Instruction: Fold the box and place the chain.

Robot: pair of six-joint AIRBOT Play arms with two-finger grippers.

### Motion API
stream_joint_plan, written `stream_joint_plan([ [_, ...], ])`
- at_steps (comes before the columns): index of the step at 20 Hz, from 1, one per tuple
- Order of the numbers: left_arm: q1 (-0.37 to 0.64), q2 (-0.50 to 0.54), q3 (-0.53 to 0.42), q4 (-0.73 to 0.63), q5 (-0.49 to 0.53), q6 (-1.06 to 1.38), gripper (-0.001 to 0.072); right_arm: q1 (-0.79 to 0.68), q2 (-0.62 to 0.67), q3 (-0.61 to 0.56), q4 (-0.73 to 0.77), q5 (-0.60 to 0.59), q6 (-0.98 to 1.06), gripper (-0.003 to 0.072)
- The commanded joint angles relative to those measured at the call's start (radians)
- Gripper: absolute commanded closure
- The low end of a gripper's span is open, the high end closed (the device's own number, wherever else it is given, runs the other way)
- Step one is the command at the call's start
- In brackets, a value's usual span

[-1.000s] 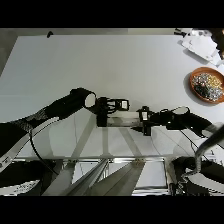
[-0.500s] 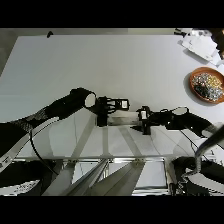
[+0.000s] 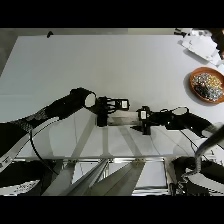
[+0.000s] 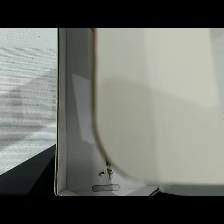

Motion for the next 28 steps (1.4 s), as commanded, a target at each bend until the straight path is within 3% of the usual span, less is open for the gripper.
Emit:
stream_joint_plan([
  [1,0.0,0.0,0.0,0.0,-0.001,0.0,0.0697,0.0,-0.001,0.0,0.0,-0.048,0.0,0.0292],
  [28,0.0,0.0,0.0,0.0,-0.001,0.0,0.0697,0.0,-0.001,-0.001,0.0,-0.045,0.0,0.0282],
])
